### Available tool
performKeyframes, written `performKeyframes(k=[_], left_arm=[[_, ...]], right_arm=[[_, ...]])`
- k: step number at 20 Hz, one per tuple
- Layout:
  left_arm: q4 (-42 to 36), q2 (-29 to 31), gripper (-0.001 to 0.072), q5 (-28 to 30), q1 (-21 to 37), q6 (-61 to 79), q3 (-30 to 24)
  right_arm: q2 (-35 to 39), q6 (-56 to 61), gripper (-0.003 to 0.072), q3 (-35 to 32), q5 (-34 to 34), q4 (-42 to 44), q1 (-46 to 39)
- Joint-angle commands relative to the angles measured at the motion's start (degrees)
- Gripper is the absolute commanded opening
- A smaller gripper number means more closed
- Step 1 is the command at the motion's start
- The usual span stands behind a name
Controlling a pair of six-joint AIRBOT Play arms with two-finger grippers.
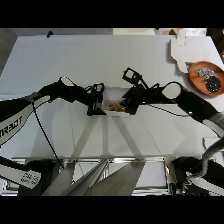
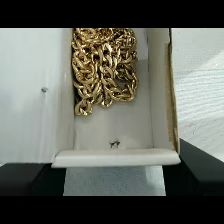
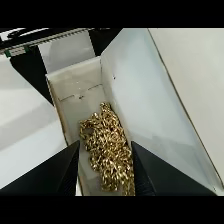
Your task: Fold the box and place the chain.
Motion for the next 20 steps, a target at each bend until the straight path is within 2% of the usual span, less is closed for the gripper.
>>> performKeyframes(k=[1,3,8,14,20], left_arm=[[0.0,0.0,0.0380,0.0,0.0,0.0,0.0],[0.0,0.0,0.0380,0.0,0.0,0.0,0.0],[0.0,0.0,0.0380,0.0,0.0,0.0,0.0],[0.0,0.0,0.0380,0.0,0.0,0.0,0.0],[0.0,0.0,0.0380,0.0,0.0,0.0,0.0]], right_arm=[[4.9,-4.4,0.0330,0.0,11.8,-0.1,-5.6],[5.7,-10.3,0.0311,0.0,17.7,-0.3,-10.6],[3.5,-22.5,0.0318,-0.7,17.1,-0.6,-18.7],[-6.0,-34.4,0.0323,-3.4,16.8,1.6,-18.0],[-11.8,-50.4,0.0320,-3.4,15.6,11.9,-18.0]])
